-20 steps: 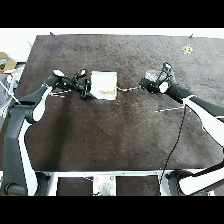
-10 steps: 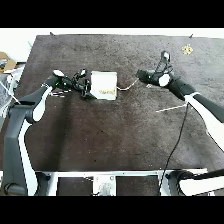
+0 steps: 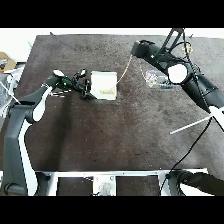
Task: Fold the box and place the chain.
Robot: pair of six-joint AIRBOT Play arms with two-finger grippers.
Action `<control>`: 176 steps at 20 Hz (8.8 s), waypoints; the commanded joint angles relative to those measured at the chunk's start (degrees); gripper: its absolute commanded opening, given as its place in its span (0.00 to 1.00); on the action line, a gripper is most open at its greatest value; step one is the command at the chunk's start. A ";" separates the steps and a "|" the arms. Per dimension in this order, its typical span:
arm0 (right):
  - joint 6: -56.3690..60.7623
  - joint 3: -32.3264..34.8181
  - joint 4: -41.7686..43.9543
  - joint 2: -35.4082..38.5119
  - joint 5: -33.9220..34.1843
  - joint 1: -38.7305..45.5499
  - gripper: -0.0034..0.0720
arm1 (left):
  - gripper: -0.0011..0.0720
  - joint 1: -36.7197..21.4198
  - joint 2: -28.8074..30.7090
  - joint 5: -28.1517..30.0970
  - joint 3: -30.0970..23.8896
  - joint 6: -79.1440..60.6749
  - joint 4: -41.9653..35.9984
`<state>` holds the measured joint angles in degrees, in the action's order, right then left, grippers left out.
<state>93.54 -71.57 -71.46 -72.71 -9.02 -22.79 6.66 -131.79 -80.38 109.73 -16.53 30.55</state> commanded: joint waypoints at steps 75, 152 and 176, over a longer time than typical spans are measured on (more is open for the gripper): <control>-5.18 -7.06 -5.64 -15.82 -17.40 -6.23 0.21 | 0.65 -0.04 0.02 0.00 -0.02 -0.02 -0.17; -103.75 -15.80 45.99 -35.30 -36.41 3.43 0.46 | 0.65 -0.04 0.00 0.00 -0.02 -0.02 -0.17; -94.31 -18.18 50.47 -35.76 -47.17 5.97 0.46 | 0.65 -0.04 0.00 0.00 -0.02 -0.02 -0.17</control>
<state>-0.97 -88.33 -29.34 -108.60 -55.59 -17.54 6.66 -131.79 -80.44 109.71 -16.47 30.35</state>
